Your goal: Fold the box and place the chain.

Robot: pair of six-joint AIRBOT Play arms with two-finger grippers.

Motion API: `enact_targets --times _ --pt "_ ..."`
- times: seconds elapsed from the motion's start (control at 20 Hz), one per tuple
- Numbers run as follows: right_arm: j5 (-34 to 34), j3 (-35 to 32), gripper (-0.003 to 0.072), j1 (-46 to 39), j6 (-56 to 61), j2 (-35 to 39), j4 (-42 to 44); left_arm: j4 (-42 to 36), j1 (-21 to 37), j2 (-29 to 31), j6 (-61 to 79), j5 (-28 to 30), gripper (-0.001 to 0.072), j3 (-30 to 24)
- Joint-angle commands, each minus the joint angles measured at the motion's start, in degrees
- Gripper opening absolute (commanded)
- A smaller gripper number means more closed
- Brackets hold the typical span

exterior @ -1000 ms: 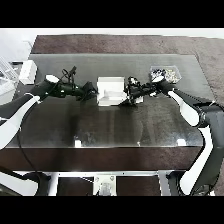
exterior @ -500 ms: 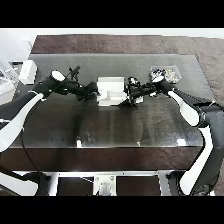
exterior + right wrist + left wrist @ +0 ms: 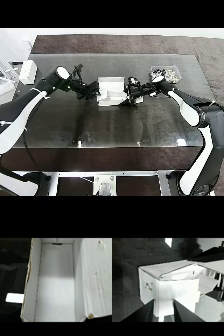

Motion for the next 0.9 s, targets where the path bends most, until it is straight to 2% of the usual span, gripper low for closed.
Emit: enact_targets --times 0.0,0.35,0.85 --pt "0.0 0.0 0.0586 0.0 0.0 0.0 0.0 2.5 -0.3 0.0 -2.5 -0.9 0.0295 0.6" --pt "0.0 0.0 0.0586 0.0 0.0 0.0 0.0 2.9 -0.7 0.0 -2.6 -1.0 0.0295 0.7" --pt "0.0 0.0 0.0586 0.0 0.0 0.0 0.0 9.9 -2.7 -2.2 -8.2 -6.0 0.0296 6.6"
